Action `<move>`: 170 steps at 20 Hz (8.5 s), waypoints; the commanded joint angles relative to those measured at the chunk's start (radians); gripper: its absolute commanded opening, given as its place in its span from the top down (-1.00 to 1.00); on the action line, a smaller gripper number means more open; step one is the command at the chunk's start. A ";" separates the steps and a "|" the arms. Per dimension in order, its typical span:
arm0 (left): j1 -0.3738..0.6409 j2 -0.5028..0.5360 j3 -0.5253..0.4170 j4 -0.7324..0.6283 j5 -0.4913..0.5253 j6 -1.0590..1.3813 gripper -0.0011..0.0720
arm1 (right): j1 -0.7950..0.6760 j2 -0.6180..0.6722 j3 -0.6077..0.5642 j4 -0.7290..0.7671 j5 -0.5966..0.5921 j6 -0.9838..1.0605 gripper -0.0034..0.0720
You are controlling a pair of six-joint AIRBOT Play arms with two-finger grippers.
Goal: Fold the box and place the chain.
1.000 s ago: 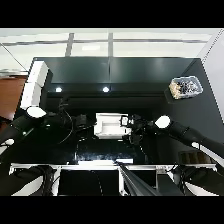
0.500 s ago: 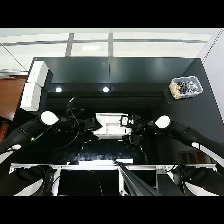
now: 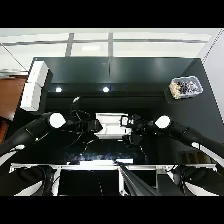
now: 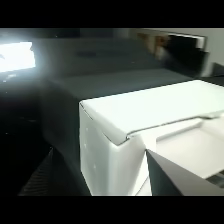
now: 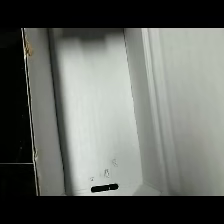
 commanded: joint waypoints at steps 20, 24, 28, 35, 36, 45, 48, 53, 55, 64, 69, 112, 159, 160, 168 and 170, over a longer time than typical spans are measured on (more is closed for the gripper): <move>-0.238 -0.208 0.314 0.516 -0.335 -0.536 0.13 | 0.001 0.000 0.001 0.000 0.000 0.000 -0.48; -0.241 -0.208 0.314 0.516 -0.304 -0.549 0.22 | 0.001 0.000 0.001 0.000 0.000 0.000 -0.47; -0.241 -0.221 0.314 0.505 -0.280 -0.554 0.38 | 0.001 0.000 0.001 0.000 0.000 0.000 -0.47; -0.241 -0.254 0.322 0.502 -0.279 -0.556 0.38 | 0.001 0.000 0.001 0.000 0.000 0.000 -0.47; -0.241 -0.255 0.322 0.502 -0.274 -0.557 0.38 | 0.001 0.000 0.001 0.000 0.000 0.000 -0.47; -0.241 -0.257 0.322 0.501 -0.257 -0.575 0.73 | 0.001 0.000 0.001 0.000 0.000 0.000 -0.47; -0.241 -0.264 0.322 0.501 -0.260 -0.575 0.89 | 0.001 0.000 0.001 0.000 0.000 0.000 -0.47; -0.241 -0.269 0.333 0.508 -0.292 -0.575 0.84 | 0.001 0.000 0.001 0.000 0.000 0.000 -0.47; -0.241 -0.269 0.345 0.510 -0.291 -0.575 0.51 | 0.001 0.000 0.001 0.000 0.000 0.000 -0.48; -0.241 -0.272 0.357 0.517 -0.290 -0.576 0.32 | 0.001 0.000 0.001 0.000 0.000 0.000 -0.47; -0.241 -0.283 0.357 0.509 -0.286 -0.571 0.89 | 0.001 0.000 0.001 0.000 0.000 0.000 -0.47; -0.241 -0.278 0.359 0.584 -0.362 -0.560 0.89 | 0.052 0.021 0.030 0.054 -0.010 0.184 0.14; -0.240 -0.283 0.359 0.581 -0.368 -0.560 0.89 | -0.239 0.027 0.065 0.030 0.449 1.374 -0.93; -0.240 -0.283 0.359 0.581 -0.368 -0.560 0.89 | -0.240 0.027 0.065 0.030 0.451 1.374 -0.93; -0.240 -0.283 0.359 0.582 -0.369 -0.560 0.89 | -0.183 0.027 0.068 0.085 0.407 1.376 -0.33; -0.240 -0.283 0.359 0.582 -0.369 -0.559 0.89 | -0.143 0.027 0.076 0.085 0.360 1.416 -0.32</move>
